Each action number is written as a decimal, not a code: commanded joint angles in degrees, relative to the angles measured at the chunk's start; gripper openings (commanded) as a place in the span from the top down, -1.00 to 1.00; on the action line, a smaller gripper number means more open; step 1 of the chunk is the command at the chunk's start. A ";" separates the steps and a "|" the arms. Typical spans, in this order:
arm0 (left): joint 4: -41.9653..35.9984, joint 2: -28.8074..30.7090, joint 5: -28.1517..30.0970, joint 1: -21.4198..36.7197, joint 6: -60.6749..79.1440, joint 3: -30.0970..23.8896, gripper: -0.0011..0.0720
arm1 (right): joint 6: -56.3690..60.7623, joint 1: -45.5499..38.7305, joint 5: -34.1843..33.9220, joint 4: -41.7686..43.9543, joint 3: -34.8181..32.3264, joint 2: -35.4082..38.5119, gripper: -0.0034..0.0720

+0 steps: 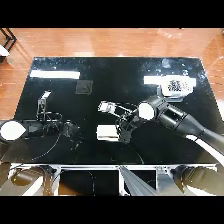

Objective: Fold the box and place the chain.

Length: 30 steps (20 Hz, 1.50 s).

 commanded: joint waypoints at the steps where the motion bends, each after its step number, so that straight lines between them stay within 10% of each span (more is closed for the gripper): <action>1: 0.02 -0.02 -0.02 0.02 0.00 0.00 -0.71 | 0.02 0.02 0.04 0.07 -0.02 -0.04 0.30; 30: 0.24 -0.04 -0.15 0.02 0.02 -0.02 -0.71 | 8.50 -1.38 4.87 0.07 0.04 2.75 0.17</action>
